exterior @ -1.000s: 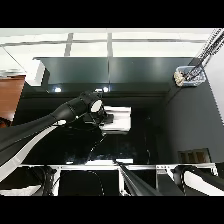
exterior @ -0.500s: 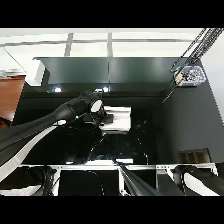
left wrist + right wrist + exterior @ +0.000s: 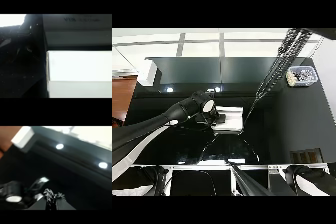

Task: Fold the box and place the chain.

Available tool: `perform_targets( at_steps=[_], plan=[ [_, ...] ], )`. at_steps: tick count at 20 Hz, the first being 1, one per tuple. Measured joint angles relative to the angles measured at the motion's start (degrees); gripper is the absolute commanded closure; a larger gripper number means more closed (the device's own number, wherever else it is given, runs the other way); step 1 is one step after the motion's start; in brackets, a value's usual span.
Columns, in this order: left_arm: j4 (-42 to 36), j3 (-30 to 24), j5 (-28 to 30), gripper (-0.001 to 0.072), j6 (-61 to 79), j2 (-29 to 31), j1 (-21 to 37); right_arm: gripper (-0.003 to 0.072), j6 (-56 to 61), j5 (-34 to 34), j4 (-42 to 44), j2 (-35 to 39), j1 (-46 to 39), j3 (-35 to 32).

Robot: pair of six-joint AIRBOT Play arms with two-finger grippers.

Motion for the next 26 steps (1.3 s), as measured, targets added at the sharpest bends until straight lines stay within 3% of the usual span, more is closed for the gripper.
perform_targets(
  at_steps=[10, 18, 26],
  plan=[
    [0.00, 0.00, -0.02, 0.0680, 0.00, 0.00, 0.00, 0.0674, -0.76, 0.35, 5.07, -1.55, 8.35, -0.57],
    [-0.02, 0.00, -0.09, 0.0680, 0.00, 0.00, 0.00, 0.0674, -0.94, 0.50, 6.51, -2.40, 9.86, -1.62],
    [-0.02, 0.02, -0.13, 0.0680, -0.02, 0.00, 0.00, 0.0674, -1.07, -0.33, 8.09, -2.51, 9.97, -17.07]
  ],
)
